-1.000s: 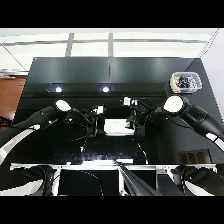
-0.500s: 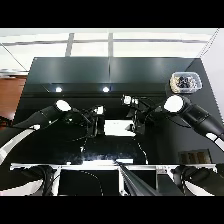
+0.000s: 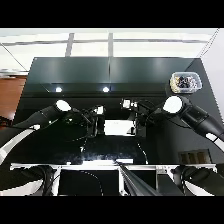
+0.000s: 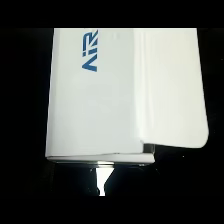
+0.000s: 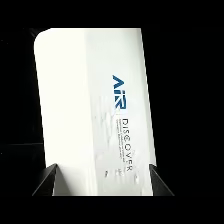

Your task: Fold the box and place the chain.

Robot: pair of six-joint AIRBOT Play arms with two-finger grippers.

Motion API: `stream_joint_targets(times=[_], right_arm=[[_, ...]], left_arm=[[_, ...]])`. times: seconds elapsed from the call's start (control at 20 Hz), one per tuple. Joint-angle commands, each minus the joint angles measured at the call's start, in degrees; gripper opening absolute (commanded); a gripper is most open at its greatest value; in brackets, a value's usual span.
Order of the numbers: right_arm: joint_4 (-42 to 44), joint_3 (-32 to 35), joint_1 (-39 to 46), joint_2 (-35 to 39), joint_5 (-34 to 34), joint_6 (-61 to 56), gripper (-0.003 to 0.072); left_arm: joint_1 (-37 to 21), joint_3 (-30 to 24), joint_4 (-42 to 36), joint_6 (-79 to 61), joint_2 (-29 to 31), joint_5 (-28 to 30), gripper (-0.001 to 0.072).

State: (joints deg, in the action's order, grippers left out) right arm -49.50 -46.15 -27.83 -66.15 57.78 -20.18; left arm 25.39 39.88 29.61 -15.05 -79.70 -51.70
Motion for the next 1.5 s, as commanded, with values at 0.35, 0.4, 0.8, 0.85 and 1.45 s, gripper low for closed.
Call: stream_joint_targets(times=[0.35,0.4,0.8,0.85,1.45], right_arm=[[-2.23,0.02,-0.48,-0.20,-2.93,-1.14,0.0647],[-2.23,0.02,-0.48,-0.17,-2.84,-1.44,0.0562],[-2.14,0.00,-0.48,-0.17,-2.47,-2.14,0.0199],[-1.97,0.00,-0.48,-0.13,-2.45,-2.14,0.0199],[-1.55,-0.04,-0.48,0.37,-1.42,-2.16,0.0199]], left_arm=[[0.00,0.04,-0.02,0.04,-0.04,0.09,0.0448],[0.00,0.04,-0.02,0.04,-0.04,0.09,0.0448],[0.00,0.04,-0.02,0.04,-0.04,0.09,0.0448],[0.00,0.04,-0.02,0.04,-0.04,0.09,0.0448],[0.00,0.04,-0.02,0.04,-0.04,0.09,0.0448]])
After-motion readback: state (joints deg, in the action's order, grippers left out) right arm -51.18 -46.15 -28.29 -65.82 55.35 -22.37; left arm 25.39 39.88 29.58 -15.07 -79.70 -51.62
